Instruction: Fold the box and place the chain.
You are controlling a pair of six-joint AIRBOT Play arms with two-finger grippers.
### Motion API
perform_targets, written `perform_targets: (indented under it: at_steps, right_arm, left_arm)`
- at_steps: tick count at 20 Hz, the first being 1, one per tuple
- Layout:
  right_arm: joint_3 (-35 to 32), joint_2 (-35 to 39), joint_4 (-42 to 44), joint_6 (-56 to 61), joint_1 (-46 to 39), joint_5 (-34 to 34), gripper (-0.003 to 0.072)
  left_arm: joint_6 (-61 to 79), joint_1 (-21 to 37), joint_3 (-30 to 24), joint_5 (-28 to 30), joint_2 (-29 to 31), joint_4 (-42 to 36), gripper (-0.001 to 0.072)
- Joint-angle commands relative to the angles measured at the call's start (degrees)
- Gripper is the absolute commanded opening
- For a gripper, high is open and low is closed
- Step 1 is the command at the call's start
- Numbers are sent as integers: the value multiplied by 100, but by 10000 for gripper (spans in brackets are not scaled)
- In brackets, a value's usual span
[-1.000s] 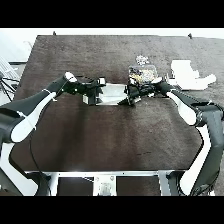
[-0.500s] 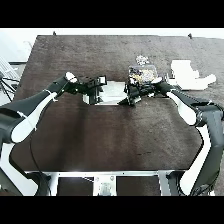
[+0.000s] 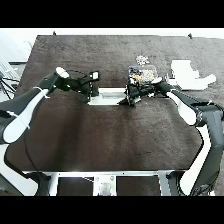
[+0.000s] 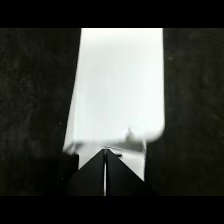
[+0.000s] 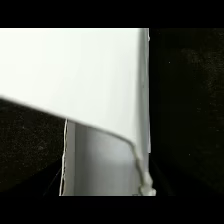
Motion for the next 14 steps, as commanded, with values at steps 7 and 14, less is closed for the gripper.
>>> perform_targets:
  at_steps: [7,14]
  right_arm:
    - [-2,-4,-2,2,0,0,416]
    - [-2,-4,-2,2,0,0,416]
  left_arm:
    - [-2441,990,-7,-1268,1108,-173,18]
    - [-4859,1661,-778,-1191,1132,-748,19]
